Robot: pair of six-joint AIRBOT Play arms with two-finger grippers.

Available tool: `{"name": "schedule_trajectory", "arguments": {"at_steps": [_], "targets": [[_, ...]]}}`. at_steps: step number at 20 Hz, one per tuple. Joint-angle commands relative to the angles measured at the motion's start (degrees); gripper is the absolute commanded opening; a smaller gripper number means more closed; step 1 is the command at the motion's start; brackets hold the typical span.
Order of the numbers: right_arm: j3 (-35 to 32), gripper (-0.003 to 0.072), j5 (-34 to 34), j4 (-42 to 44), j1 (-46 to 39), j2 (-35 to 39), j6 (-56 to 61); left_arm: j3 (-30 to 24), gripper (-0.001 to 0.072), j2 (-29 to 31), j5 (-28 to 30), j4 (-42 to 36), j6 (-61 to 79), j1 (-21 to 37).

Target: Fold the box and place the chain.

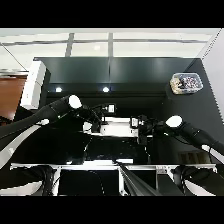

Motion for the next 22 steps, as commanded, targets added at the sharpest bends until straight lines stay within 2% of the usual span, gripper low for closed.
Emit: {"name": "schedule_trajectory", "arguments": {"at_steps": [1, 17, 19, 22], "targets": [[0.1, 0.0702, -0.1, 0.1, 0.0, -0.2, -0.2, 0.1, 0.0026, 0.0, 0.0, 0.0, 0.0, 0.0], [0.1, 0.0702, -0.3, -1.3, 0.0, -0.3, 1.3, 0.1, 0.0026, 0.0, 0.0, 0.0, 0.0, 0.0], [0.1, 0.0670, -0.3, -1.3, 0.0, -0.3, 1.4, 0.1, 0.0027, 0.0, 0.0, 0.0, 0.0, 0.0], [0.1, 0.0663, -0.4, -1.3, 0.0, -0.3, 1.4, 0.1, 0.0026, 0.0, 0.0, 0.0, 0.0, 0.0]]}}
